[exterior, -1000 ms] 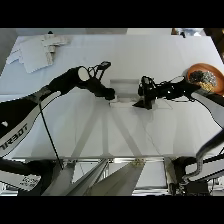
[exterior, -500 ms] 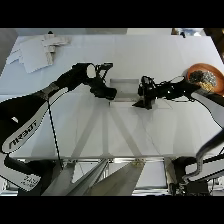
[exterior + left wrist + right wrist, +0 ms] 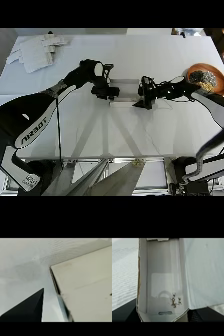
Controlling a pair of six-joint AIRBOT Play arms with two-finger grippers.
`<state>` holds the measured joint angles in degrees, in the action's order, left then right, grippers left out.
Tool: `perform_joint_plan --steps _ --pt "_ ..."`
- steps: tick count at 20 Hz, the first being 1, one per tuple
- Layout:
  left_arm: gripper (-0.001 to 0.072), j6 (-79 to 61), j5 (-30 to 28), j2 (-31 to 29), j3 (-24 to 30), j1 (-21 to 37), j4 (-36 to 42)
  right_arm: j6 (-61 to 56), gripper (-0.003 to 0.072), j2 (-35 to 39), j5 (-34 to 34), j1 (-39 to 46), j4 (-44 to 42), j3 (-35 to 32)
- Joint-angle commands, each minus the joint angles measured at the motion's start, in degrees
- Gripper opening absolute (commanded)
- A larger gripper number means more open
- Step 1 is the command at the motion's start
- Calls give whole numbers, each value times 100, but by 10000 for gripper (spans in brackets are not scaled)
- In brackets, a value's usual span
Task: Fold the box and place the chain.
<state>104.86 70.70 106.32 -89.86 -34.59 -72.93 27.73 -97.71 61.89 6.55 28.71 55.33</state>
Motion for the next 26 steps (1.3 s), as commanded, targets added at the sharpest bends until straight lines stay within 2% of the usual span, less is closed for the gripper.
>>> perform_joint_plan --steps 1,3,8,11,13,14,18,20,21,22,23,26 --pt "344 354 225 173 -280 -98 -68 0 507 2 4 0 -7 0" --pt "340 544 243 208 -282 -146 -216 0 507 2 4 0 -7 0" --pt "210 774 584 291 -306 -157 -291 0 507 2 4 0 -7 2" --pt "200 1032 560 289 -306 -160 -476 0 507 2 4 2 -7 0" --pt "70 1025 533 289 -306 -160 -501 0 507 2 4 0 -7 0" --pt "27 1025 459 289 -306 -160 -487 0 507 2 7 0 -7 0" --pt "9 1021 197 289 -306 -195 -389 0 507 2 4 0 -7 0" --pt "11 979 151 289 -306 -208 -378 -2 507 2 4 0 -7 0" --pt "62 979 155 289 -306 -208 -358 0 507 2 4 0 -7 0" --pt "245 981 157 289 -306 -208 -358 0 507 2 4 0 -7 0" --pt "328 981 192 289 -306 -205 -356 0 507 2 4 0 -7 0" --pt "352 951 538 260 -306 -205 -343 0 507 2 4 0 -7 2"
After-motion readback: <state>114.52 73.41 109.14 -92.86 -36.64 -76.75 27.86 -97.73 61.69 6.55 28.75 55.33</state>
